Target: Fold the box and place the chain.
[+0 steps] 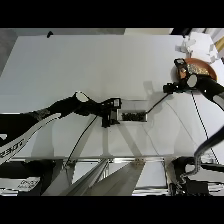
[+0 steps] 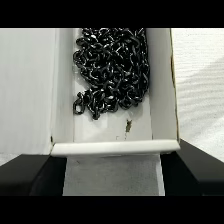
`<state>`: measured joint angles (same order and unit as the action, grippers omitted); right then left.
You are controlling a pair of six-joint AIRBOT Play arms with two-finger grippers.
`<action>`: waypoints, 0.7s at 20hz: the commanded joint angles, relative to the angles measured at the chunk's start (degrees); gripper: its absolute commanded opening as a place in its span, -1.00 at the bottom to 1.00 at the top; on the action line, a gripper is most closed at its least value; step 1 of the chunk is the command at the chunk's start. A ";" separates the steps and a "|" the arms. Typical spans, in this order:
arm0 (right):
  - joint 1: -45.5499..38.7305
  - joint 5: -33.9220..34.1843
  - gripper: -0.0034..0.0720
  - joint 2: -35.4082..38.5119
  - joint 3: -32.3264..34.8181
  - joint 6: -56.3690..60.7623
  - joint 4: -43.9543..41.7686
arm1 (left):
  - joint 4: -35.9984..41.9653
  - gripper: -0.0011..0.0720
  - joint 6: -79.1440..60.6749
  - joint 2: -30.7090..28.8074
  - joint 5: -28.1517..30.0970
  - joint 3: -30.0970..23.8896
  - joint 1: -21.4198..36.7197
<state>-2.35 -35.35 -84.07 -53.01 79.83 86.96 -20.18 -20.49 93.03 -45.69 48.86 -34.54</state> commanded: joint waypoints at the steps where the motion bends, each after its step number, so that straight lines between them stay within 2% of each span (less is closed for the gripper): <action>1: -0.04 0.48 -0.14 -2.01 -0.42 0.07 0.26 | 0.00 -0.61 -0.02 -0.02 0.02 0.00 0.04; 2: -0.04 -0.15 -0.16 -2.69 -0.42 0.07 0.28 | 0.00 -0.61 -0.02 -0.02 0.00 0.00 0.04; 6: -0.04 -2.21 -0.86 -3.26 -0.44 0.02 0.31 | 0.00 -0.61 -0.02 -0.02 0.02 0.00 0.04; 9: -0.04 -3.50 -0.87 -0.63 -0.44 0.02 0.33 | 0.00 -0.61 -0.02 -0.02 0.02 0.00 0.04; 14: -0.02 -8.11 -0.87 10.84 -0.44 0.02 0.22 | 0.02 -0.61 -0.02 -0.02 0.02 0.00 0.04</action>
